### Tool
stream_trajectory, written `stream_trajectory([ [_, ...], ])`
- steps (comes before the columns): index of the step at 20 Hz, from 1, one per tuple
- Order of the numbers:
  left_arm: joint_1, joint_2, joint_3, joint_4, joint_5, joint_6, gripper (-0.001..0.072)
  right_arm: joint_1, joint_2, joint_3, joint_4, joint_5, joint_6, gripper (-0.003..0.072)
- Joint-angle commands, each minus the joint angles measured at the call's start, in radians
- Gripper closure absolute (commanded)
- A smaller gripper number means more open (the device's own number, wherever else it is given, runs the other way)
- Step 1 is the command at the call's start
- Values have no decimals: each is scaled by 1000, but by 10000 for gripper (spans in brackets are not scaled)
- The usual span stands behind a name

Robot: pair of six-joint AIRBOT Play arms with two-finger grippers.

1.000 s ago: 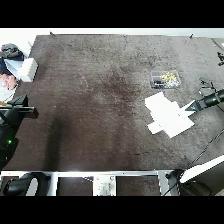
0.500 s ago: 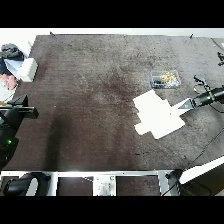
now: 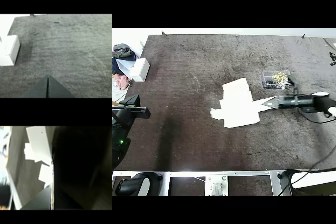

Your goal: Fold the box and place the chain.

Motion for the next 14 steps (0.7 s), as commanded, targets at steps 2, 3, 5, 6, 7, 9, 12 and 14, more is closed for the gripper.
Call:
stream_trajectory([
  [2, 0, 1, 0, 0, 0, 0, 699, 266, 142, -152, 191, -460, 52, 676],
  [3, 0, 1, 0, 0, 0, 0, 699, 325, 143, -145, 190, -552, 97, 676],
  [5, 0, 1, 0, 0, 0, 0, 699, 428, 116, -117, 162, -649, 110, 676],
  [6, 0, 1, 0, 0, -1, 0, 699, 464, 100, -96, 152, -674, 110, 676],
  [7, 0, 1, 0, 0, -12, 0, 699, 489, 92, -77, 141, -701, 104, 676],
  [9, 0, 1, 0, 0, -29, -1, 699, 517, 91, -58, 115, -768, 96, 676],
  [12, 0, 1, 0, 0, -80, 9, 698, 521, 87, -58, 114, -818, 96, 675],
  [14, 0, 0, 0, 0, -142, 15, 586, 521, 81, -58, 107, -867, 94, 675],
])
